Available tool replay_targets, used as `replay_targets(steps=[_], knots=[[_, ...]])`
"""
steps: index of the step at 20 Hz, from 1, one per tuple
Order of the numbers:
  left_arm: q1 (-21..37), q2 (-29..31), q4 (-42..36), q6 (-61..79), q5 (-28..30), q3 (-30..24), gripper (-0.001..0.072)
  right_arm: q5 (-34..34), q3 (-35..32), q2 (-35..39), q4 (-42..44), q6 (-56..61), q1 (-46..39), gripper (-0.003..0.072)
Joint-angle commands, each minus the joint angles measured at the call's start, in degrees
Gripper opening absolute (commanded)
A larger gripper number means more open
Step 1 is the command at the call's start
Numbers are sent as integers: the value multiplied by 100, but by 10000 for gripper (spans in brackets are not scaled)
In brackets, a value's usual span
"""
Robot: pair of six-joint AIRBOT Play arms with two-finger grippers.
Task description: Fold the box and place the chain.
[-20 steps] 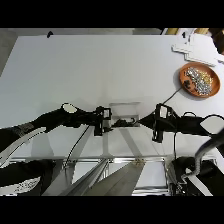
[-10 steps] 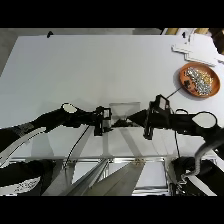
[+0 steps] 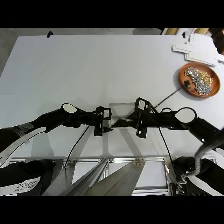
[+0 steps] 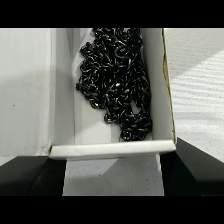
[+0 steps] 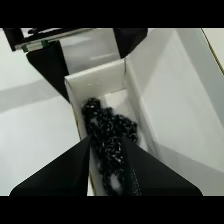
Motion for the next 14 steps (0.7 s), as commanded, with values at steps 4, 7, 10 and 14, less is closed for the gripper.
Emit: replay_targets(steps=[4,7,10,14], knots=[[0,2,0,2,2,0,14,1270,1255,-9,-2347,1156,-1043,220],[0,2,0,2,2,0,14,1373,1272,-50,-2922,619,-1606,221],[0,2,0,2,2,0,14,1631,1270,-398,-3082,-284,-1709,221],[0,2,0,2,2,0,14,1641,1270,-1117,-3075,-931,-1523,247]])
